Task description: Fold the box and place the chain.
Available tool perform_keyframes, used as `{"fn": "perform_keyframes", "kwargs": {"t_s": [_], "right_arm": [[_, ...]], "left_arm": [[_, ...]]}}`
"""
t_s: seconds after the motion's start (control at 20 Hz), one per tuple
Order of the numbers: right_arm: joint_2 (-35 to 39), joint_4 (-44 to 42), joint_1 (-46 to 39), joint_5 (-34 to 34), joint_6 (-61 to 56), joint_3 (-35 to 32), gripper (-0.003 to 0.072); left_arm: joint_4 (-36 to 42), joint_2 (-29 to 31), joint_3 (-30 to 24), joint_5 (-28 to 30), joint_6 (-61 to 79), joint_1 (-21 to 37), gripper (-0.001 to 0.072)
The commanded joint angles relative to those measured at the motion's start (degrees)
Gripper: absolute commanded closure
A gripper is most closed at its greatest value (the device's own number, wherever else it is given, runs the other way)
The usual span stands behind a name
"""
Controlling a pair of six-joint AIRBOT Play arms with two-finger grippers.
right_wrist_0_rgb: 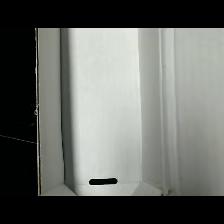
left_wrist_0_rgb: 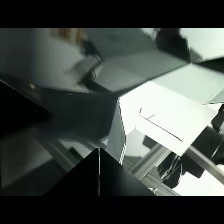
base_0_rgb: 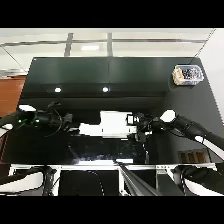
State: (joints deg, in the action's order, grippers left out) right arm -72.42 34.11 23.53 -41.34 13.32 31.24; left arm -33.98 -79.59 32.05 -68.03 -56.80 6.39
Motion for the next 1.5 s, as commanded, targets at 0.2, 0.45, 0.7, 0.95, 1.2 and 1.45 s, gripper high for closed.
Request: {"fn": "perform_keyframes", "kwargs": {"t_s": [0.2,0.45,0.7,0.95,1.2,1.45], "right_arm": [[0.0,0.0,0.0,0.0,0.0,0.0,0.0514],[0.0,0.0,0.0,0.0,0.0,0.0,0.0514],[0.0,0.0,0.0,0.0,0.0,0.0,0.0514],[0.0,0.0,0.0,0.0,0.0,0.0,0.0513],[0.0,0.0,0.0,0.0,0.0,0.0,0.0514],[0.0,0.0,0.0,0.0,0.0,0.0,0.0513]], "left_arm": [[7.2,-2.9,0.5,-2.7,6.8,-10.8,0.0683],[7.3,-2.9,2.7,-4.6,8.7,-11.9,0.0681],[8.8,-2.9,5.7,-6.2,8.6,-11.9,-0.0005],[7.2,-2.9,8.5,-2.7,3.5,-17.5,0.0005],[-0.4,-2.8,14.9,0.3,-7.8,-25.8,0.0138],[-11.0,-2.6,20.6,0.3,-21.0,-30.3,0.0228]]}}
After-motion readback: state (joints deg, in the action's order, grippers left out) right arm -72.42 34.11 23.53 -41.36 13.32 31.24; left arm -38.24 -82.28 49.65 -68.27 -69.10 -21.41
